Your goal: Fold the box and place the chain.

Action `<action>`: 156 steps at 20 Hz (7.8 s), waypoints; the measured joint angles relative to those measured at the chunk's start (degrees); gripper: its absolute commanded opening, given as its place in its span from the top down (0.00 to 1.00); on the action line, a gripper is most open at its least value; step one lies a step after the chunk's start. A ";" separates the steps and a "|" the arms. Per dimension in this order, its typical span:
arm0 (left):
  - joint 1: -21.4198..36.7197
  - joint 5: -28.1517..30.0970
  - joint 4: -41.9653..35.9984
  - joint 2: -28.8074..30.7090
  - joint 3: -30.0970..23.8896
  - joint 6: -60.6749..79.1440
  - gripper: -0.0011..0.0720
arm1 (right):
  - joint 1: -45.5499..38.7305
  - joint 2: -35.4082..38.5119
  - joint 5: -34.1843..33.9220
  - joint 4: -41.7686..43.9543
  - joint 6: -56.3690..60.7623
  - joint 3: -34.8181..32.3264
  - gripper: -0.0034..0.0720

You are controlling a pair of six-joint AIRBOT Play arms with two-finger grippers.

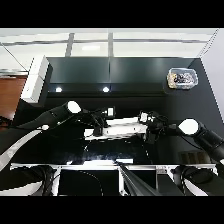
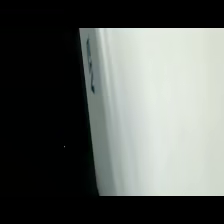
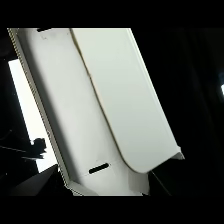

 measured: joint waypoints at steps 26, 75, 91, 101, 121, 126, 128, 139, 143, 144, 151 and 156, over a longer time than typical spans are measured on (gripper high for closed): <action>0.00 -0.17 1.53 0.24 0.00 1.07 0.95 | -0.92 -8.33 2.25 11.39 -18.93 -1.03 0.11; 0.00 0.26 1.49 0.24 0.00 0.79 0.95 | 2.14 -14.19 -3.96 9.46 -19.45 -1.18 0.11; 1.99 -0.94 5.60 5.57 0.00 -4.87 0.21 | 2.16 -14.19 -4.26 9.29 -19.39 -1.16 0.37; 6.19 -19.34 18.91 20.65 -0.50 -34.97 0.95 | 2.16 -14.16 -4.15 9.16 -19.34 -1.16 0.37; 2.49 7.91 -28.44 9.03 -8.90 -22.08 0.95 | 2.16 -14.19 -4.09 9.14 -19.32 -1.16 0.37; 2.49 6.54 -28.79 6.32 -8.90 -19.89 0.95 | 2.16 -14.19 -4.09 9.14 -19.34 -1.18 0.37; 2.49 5.84 -28.09 6.01 -8.90 -19.56 0.95 | 2.16 -14.19 -4.09 9.11 -19.37 -1.18 0.37; 6.86 0.46 -20.63 13.29 -7.91 -20.46 0.95 | 2.16 -14.19 -4.09 9.16 -19.32 -1.18 0.37; 11.45 -3.58 -9.35 22.51 -8.07 -26.95 0.65 | 2.16 -14.19 -4.09 9.16 -19.32 -1.18 0.37; 12.04 -5.20 -6.67 23.63 -8.44 -28.06 0.09 | 2.16 -14.19 -4.09 9.16 -19.32 -1.18 0.37; 8.04 -4.15 9.29 23.67 -12.61 -22.34 0.02 | 2.16 -14.19 -4.11 9.14 -19.32 -1.18 0.37; 2.84 2.54 14.12 20.20 -13.31 -17.97 0.02 | 2.14 -14.19 -4.07 9.07 -19.34 -1.18 0.37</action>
